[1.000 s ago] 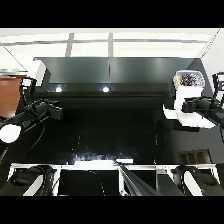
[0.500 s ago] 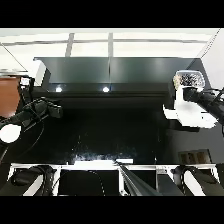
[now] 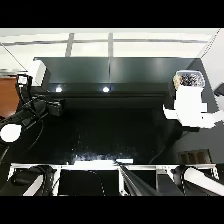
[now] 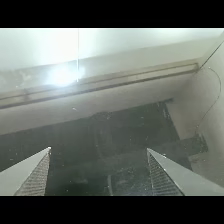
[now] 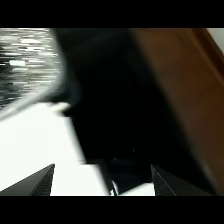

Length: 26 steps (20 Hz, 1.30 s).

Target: Fold the box and place the chain.

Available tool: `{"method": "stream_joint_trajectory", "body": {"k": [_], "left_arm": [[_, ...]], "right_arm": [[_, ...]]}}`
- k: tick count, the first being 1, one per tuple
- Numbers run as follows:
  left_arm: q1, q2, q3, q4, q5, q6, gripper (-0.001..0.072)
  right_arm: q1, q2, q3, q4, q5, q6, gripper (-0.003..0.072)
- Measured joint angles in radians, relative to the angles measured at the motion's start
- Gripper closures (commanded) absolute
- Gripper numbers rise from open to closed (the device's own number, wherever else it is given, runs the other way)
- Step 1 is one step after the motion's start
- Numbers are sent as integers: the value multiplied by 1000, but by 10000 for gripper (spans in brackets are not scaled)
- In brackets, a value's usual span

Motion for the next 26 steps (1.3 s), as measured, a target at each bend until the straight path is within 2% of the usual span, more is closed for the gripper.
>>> {"method": "stream_joint_trajectory", "body": {"k": [3,7,8,9,10,11,12,13,14,21,24,26], "left_arm": [[0,-1,0,0,-5,0,1],[0,-1,0,0,-5,0,1],[0,-1,0,0,-6,0,1],[0,-1,0,0,-6,0,1],[0,-1,0,0,-6,0,1],[0,-1,0,0,-6,0,1],[0,-1,0,0,-6,0,1],[0,-1,0,0,-7,0,1],[0,-1,0,0,-7,0,1],[0,-1,0,0,-7,0,1],[0,-1,0,-1,-7,0,1],[0,-1,0,-19,-8,-1,1]], "right_arm": [[-122,-129,98,-61,146,55,-26],[-196,-238,148,75,286,-195,-26],[-203,-254,153,99,311,-255,30],[-209,-266,157,115,325,-304,156],[-213,-276,159,126,337,-351,211],[-216,-283,161,135,351,-388,218],[-217,-288,163,142,355,-422,481],[-219,-291,164,149,357,-445,645],[-220,-294,164,151,362,-465,679],[-218,-283,165,195,486,-535,672],[-208,-247,132,314,557,-551,672],[-189,-200,71,426,575,-583,671]]}}
